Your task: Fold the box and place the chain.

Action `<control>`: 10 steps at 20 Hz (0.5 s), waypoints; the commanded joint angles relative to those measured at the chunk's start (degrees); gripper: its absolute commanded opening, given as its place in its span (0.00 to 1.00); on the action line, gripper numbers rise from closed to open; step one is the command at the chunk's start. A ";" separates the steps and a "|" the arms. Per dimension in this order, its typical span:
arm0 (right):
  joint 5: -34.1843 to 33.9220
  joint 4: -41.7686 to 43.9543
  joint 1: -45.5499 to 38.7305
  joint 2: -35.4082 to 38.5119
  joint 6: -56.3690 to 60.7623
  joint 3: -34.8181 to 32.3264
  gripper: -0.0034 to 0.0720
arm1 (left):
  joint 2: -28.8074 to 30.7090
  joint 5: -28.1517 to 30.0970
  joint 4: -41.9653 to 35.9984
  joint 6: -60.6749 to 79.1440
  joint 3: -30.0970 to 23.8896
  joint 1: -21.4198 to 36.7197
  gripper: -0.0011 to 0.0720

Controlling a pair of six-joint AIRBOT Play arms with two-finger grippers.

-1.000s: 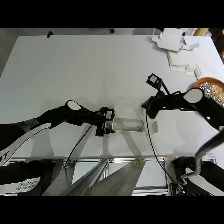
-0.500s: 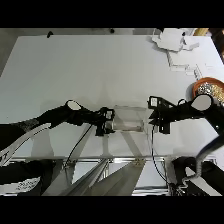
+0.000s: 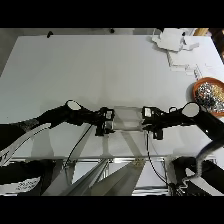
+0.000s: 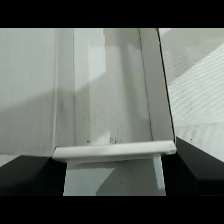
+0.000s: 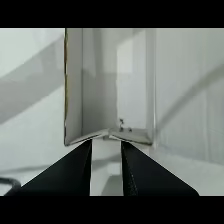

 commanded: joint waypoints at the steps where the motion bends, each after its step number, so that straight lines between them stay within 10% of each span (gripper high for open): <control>1: -1.90 4.48 2.10 -1.77 -1.64 -0.24 0.28 | 0.04 -0.04 -0.04 0.00 0.02 0.02 0.51; 10: -5.62 -2.51 3.28 3.54 13.33 -0.22 0.68 | 0.04 -0.04 -0.04 0.00 0.02 0.02 0.51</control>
